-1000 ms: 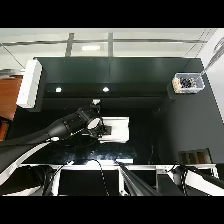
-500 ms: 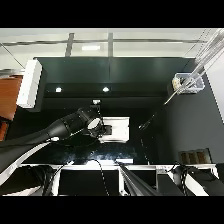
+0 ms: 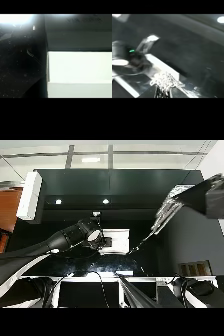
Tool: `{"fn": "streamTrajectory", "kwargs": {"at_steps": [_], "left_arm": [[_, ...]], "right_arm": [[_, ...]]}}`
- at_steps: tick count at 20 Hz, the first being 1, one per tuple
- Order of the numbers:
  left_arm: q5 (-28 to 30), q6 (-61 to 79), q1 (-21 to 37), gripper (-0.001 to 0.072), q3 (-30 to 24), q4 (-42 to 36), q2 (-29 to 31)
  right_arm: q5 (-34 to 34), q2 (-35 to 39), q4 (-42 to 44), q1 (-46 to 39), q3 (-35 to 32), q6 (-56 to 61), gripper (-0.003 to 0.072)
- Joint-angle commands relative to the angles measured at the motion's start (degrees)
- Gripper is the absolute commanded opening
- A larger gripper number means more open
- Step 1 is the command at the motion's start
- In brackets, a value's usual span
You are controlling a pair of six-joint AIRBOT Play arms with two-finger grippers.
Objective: Fold the box and place the chain.
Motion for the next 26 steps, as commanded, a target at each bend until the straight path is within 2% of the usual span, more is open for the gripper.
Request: {"fn": "streamTrajectory", "kwargs": {"at_steps": [1,5,11,17,26], "left_arm": [[0.0,0.1,0.0,0.0026,0.0,0.2,0.0],[0.0,0.1,0.0,0.0026,0.0,0.2,0.0],[0.0,0.1,0.0,0.0026,0.0,0.2,0.0],[0.0,0.1,0.0,0.0026,0.0,0.2,0.0],[0.0,0.1,0.0,0.0026,0.0,0.2,0.0]], "right_arm": [[-5.3,0.1,5.9,5.3,-1.6,0.5,0.0015],[-7.6,0.1,10.1,6.3,-1.6,0.5,0.0015],[-11.3,-0.9,11.3,8.8,-1.6,0.5,0.0015],[-18.7,-2.0,11.6,12.0,-1.6,0.4,0.0015],[-17.3,-2.5,10.0,12.0,-2.9,0.5,0.0015]]}}
